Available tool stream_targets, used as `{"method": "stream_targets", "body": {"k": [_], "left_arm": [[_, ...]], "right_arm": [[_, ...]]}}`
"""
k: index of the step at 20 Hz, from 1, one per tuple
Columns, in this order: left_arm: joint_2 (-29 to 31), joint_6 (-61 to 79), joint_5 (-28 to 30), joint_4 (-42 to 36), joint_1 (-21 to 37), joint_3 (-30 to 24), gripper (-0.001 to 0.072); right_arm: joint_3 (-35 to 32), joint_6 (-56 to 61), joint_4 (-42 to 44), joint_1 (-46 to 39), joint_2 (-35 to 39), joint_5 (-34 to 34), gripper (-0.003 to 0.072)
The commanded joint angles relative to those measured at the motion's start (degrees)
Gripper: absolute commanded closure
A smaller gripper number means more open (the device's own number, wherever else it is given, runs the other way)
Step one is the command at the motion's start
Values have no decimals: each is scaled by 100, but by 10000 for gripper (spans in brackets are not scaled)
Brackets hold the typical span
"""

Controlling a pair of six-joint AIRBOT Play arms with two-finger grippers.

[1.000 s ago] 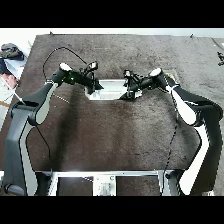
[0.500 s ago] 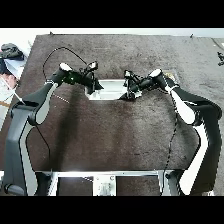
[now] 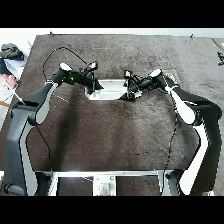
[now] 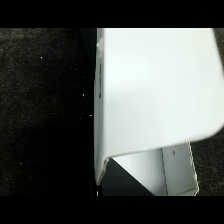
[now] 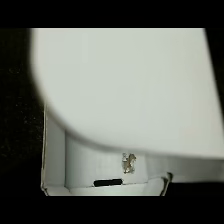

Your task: Fold the box and place the chain.

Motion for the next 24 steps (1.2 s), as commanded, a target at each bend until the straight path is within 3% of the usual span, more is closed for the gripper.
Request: {"method": "stream_targets", "body": {"k": [1,21,23,24], "left_arm": [[-2,0,0,0,0,-2,698],[-2,-17,-72,-17,0,-2,695],[0,-37,-175,-35,0,-2,317],[2,-42,-258,-57,0,0,315]], "right_arm": [[-4,-2,-13,4,-4,2,278],[-4,-2,-13,15,-4,4,279],[-4,-2,-13,13,-4,2,279],[-4,-2,-13,15,-4,2,279]]}}
